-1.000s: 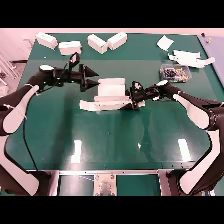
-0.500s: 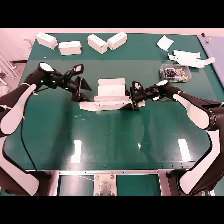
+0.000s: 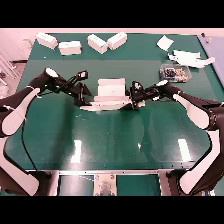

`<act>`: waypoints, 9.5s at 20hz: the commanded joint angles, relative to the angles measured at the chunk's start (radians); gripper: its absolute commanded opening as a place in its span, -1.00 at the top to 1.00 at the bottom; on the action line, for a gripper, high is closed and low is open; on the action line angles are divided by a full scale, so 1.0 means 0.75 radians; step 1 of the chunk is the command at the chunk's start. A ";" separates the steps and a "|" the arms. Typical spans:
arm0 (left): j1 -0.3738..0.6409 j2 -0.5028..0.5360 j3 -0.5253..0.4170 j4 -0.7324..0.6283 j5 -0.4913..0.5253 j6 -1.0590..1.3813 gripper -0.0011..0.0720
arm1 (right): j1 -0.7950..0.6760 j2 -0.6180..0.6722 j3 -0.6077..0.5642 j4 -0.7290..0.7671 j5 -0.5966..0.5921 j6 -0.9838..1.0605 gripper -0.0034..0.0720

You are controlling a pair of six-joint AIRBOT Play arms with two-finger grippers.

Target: Fold the box and place the chain.

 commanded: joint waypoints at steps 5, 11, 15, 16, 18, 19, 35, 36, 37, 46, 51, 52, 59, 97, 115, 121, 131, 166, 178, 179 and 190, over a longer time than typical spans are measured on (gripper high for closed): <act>-0.003 0.001 -0.009 -0.018 0.037 -0.143 -1.00 | 0.000 -0.001 -0.001 0.001 0.000 0.000 -0.60; -0.003 0.001 -0.047 -0.024 0.031 -0.148 -1.00 | 0.000 -0.001 -0.001 0.001 0.000 0.000 -0.60; -0.034 0.001 -0.047 -0.030 0.015 -0.145 -1.00 | 0.000 -0.001 -0.001 0.001 0.000 0.000 -0.60; -0.046 0.001 -0.047 -0.021 0.021 -0.142 -1.00 | 0.000 -0.001 -0.001 0.001 0.000 0.000 -0.60; -0.064 -0.001 -0.047 -0.011 0.036 -0.141 -1.00 | 0.000 -0.001 -0.001 0.001 0.000 0.000 -0.60; -0.066 -0.001 -0.047 -0.010 0.036 -0.132 -1.00 | 0.000 -0.001 -0.001 0.001 0.000 0.000 -0.60; -0.091 -0.001 -0.047 -0.011 0.053 -0.047 -0.16 | 0.000 -0.001 -0.001 0.001 0.000 0.000 -0.60; -0.091 -0.001 -0.047 -0.012 0.051 -0.047 -0.16 | 0.000 -0.001 -0.001 0.001 0.000 0.000 -0.60; -0.091 -0.001 -0.047 -0.013 0.052 -0.047 -0.16 | 0.000 -0.001 -0.001 0.001 0.000 0.000 -0.60; -0.169 -0.013 -0.047 -0.032 0.166 -0.036 -0.16 | 0.000 -0.001 -0.001 0.001 0.000 0.000 -0.60; -0.169 -0.013 -0.047 -0.064 0.212 -0.002 0.08 | 0.000 -0.001 -0.001 0.001 0.000 0.000 -0.60; -0.169 -0.013 -0.047 -0.085 0.213 -0.001 0.08 | 0.000 -0.001 -0.001 0.001 0.000 0.000 -0.60; -0.227 -0.016 -0.048 -0.117 0.213 0.035 0.07 | 0.000 -0.001 -0.001 0.001 0.000 0.000 -0.60; 0.225 0.145 -0.048 -0.257 -0.014 -0.816 0.91 | 0.000 -0.001 -0.001 0.001 0.000 0.000 -0.60; 0.203 0.136 -0.381 -0.023 0.013 -1.309 0.91 | 0.000 -0.001 -0.001 0.001 0.000 0.000 -0.60; 0.064 0.136 -0.397 -0.074 0.130 -1.291 0.91 | 0.000 -0.001 -0.001 0.001 0.000 0.000 -0.60; 0.026 0.147 -0.395 -0.286 0.167 -1.160 0.91 | 0.000 -0.001 -0.001 0.001 0.000 0.000 -0.60; -0.128 0.146 -0.224 -0.238 0.186 -1.310 0.10 | 0.000 -0.001 -0.001 0.001 0.000 0.000 -0.60; -0.128 0.147 -0.224 -0.220 0.260 -1.518 0.10 | 0.000 -0.001 -0.001 0.001 0.000 0.000 -0.60; -0.128 0.146 -0.223 -0.221 0.277 -1.520 0.10 | 0.000 -0.001 -0.001 0.001 0.000 0.000 -0.60; -0.244 0.146 -0.122 0.042 0.338 -1.754 0.11 | 0.000 -0.001 -0.001 0.001 0.000 0.000 -0.60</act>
